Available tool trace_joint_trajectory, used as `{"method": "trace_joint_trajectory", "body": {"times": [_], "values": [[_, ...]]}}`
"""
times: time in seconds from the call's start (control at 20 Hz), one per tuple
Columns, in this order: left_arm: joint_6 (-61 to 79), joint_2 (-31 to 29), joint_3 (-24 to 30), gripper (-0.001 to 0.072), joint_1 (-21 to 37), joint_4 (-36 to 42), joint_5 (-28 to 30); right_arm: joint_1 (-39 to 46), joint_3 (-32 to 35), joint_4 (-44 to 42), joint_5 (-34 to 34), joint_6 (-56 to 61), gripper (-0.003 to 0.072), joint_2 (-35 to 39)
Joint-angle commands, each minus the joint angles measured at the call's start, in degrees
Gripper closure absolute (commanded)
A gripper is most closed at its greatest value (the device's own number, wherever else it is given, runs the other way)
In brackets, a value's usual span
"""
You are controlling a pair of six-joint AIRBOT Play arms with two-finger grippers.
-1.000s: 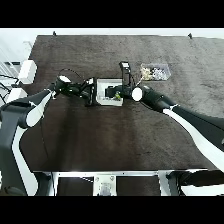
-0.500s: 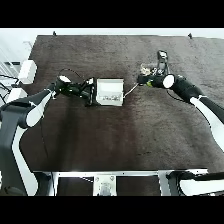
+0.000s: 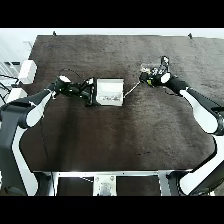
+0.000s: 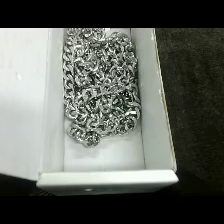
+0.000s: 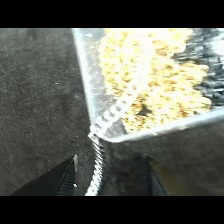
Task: Fold the box and place the chain.
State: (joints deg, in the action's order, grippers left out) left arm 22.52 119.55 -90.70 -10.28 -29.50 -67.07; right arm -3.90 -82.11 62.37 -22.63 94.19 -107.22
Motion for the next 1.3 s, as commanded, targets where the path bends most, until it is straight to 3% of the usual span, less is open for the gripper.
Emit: {"method": "trace_joint_trajectory", "body": {"times": [0.0,0.05,0.15,0.25,0.4,0.5,0.95,1.25], "values": [[0.0,0.0,0.0,0.0425,0.0,0.0,0.0,-0.2,-2.7,-1.5,-1.3,-0.2,0.0232,-2.2],[0.0,0.0,0.0,0.0425,0.0,0.0,0.0,-0.2,-2.7,-1.4,-1.3,-0.4,0.0259,-2.2],[0.0,0.0,0.0,0.0425,0.0,0.0,0.0,-0.2,-2.7,-0.2,-2.1,-0.5,0.0388,-2.2],[0.0,0.0,0.0,0.0425,0.0,0.0,0.0,-0.7,-2.8,-1.2,-2.5,-3.0,0.0672,-2.3],[0.0,0.0,0.0,0.0425,0.0,0.0,0.1,-2.4,-2.8,-1.4,-1.3,-4.9,0.0676,-3.5],[0.0,0.0,0.0,0.0425,0.0,0.0,0.1,-2.4,-2.8,-0.9,-4.1,-5.3,0.0679,-1.8],[0.0,0.0,0.0,0.0425,0.0,0.0,0.0,-4.4,-0.2,1.3,-19.7,-12.4,0.0677,28.2],[0.0,0.0,0.0,0.0425,0.0,0.0,0.0,-10.8,0.3,1.3,-26.8,-13.3,0.0676,31.6]]}}
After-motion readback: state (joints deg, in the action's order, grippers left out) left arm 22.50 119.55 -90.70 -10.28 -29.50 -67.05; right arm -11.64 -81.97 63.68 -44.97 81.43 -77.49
